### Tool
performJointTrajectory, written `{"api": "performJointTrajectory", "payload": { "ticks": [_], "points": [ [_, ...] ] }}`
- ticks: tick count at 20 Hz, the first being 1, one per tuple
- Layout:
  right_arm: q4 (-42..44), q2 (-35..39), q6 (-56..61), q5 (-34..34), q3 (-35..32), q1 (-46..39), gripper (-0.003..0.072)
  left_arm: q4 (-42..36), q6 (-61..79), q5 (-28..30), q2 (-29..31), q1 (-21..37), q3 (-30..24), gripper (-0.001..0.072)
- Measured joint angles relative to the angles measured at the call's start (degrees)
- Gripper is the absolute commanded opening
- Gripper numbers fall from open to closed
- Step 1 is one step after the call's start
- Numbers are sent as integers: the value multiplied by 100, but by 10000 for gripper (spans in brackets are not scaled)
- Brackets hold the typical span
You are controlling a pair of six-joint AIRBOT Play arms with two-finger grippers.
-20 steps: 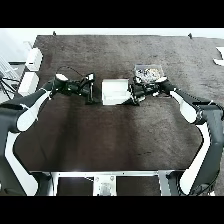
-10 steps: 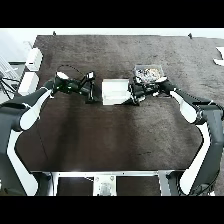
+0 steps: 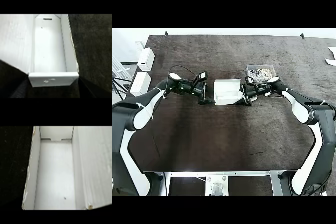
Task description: Fold the box and place the chain.
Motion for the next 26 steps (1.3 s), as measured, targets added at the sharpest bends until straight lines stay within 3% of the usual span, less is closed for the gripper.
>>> {"api": "performJointTrajectory", "payload": {
  "ticks": [20,26],
  "points": [
    [0,0,2,-7,0,0,585,-354,474,501,-282,-227,4,717],
    [0,0,2,-4,0,0,585,-308,433,437,-494,-284,225,716]
  ]
}}
